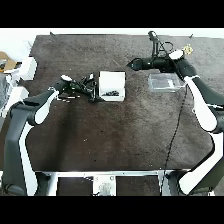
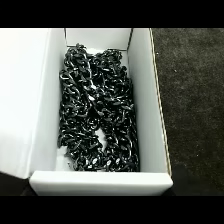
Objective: Fold the box and place the chain.
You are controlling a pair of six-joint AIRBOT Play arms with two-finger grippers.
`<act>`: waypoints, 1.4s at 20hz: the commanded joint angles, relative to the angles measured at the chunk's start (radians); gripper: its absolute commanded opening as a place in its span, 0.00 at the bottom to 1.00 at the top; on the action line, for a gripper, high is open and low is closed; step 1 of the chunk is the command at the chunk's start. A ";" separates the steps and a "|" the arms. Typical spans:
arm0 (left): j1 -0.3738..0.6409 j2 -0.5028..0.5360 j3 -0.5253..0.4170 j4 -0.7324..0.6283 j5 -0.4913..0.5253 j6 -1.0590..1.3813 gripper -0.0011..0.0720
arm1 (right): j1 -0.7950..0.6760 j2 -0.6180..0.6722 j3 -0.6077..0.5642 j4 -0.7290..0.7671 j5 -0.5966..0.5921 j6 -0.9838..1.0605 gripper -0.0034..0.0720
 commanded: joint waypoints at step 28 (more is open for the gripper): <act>0.000 0.000 0.000 0.000 -0.001 0.000 0.41 | 0.125 0.166 -0.455 0.185 0.011 -0.979 0.33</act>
